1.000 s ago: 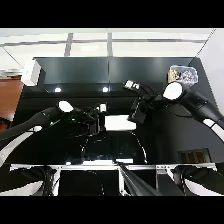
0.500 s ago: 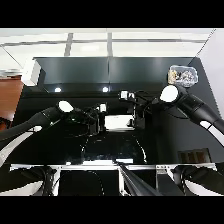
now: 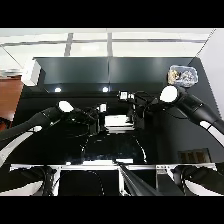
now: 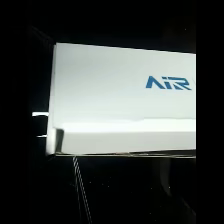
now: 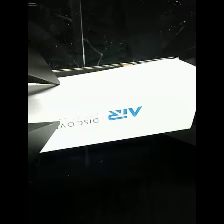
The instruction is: Fold the box and place the chain.
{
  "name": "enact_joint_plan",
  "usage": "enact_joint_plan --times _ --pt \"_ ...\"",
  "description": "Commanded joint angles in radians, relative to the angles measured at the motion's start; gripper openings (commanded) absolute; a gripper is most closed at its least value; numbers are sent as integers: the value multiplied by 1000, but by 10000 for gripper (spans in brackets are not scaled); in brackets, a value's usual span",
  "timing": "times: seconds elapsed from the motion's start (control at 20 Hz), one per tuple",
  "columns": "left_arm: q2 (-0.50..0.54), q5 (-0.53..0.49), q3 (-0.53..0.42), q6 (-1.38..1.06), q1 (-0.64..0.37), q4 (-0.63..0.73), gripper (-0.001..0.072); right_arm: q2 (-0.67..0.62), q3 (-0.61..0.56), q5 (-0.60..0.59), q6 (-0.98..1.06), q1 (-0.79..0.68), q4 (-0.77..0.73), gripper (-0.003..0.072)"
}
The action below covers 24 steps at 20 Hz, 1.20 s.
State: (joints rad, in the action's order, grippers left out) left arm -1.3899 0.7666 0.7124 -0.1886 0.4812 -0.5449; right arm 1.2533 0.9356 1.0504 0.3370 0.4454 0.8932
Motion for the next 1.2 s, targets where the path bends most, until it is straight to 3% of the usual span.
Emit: enact_joint_plan --times 0.0,0.45,0.5,1.15 --pt "-1 0 0 0 1 0 398 2 -4 0 -1 5 1 260" --pt "-1 -1 0 0 1 0 399 5 -30 -42 0 32 1 256" --pt "-1 -1 0 0 1 0 399 5 -30 -42 0 32 1 175" --pt "-1 -1 0 0 1 0 399 -12 -29 -55 11 8 8 178"
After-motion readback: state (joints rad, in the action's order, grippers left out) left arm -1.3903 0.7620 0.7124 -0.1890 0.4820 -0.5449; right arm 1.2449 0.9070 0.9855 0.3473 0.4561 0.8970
